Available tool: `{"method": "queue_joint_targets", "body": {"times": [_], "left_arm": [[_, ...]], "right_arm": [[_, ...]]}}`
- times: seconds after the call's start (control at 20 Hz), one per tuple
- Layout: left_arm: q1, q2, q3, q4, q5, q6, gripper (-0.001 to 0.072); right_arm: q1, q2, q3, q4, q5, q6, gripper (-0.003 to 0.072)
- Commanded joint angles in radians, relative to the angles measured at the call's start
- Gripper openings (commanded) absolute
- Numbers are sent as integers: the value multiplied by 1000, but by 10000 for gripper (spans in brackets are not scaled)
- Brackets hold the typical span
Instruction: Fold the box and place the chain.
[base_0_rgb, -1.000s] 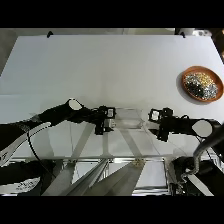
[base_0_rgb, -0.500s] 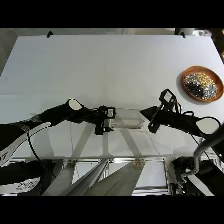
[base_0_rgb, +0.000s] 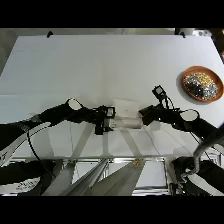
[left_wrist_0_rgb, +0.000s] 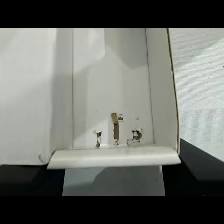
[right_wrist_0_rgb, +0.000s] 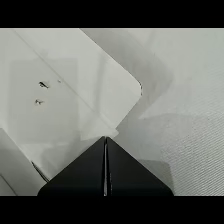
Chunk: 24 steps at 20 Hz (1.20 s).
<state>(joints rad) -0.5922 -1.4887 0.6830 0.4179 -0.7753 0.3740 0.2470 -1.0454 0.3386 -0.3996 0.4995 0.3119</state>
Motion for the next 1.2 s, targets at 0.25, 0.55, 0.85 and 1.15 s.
{"method": "queue_joint_targets", "body": {"times": [0.25, 0.55, 0.85, 1.15], "left_arm": [[0, 0, 0, 2, 1, 3, 338], [0, 0, 0, 2, 1, 3, 338], [0, 0, 0, 2, 1, 3, 338], [0, 0, 0, 2, 1, 3, 338]], "right_arm": [[1, 24, 2, 4, 36, -73, 12], [1, 267, 6, -92, 62, -193, 11], [1, 449, 6, -635, 378, -188, 13], [1, 444, 3, -646, 506, -185, 336]]}}
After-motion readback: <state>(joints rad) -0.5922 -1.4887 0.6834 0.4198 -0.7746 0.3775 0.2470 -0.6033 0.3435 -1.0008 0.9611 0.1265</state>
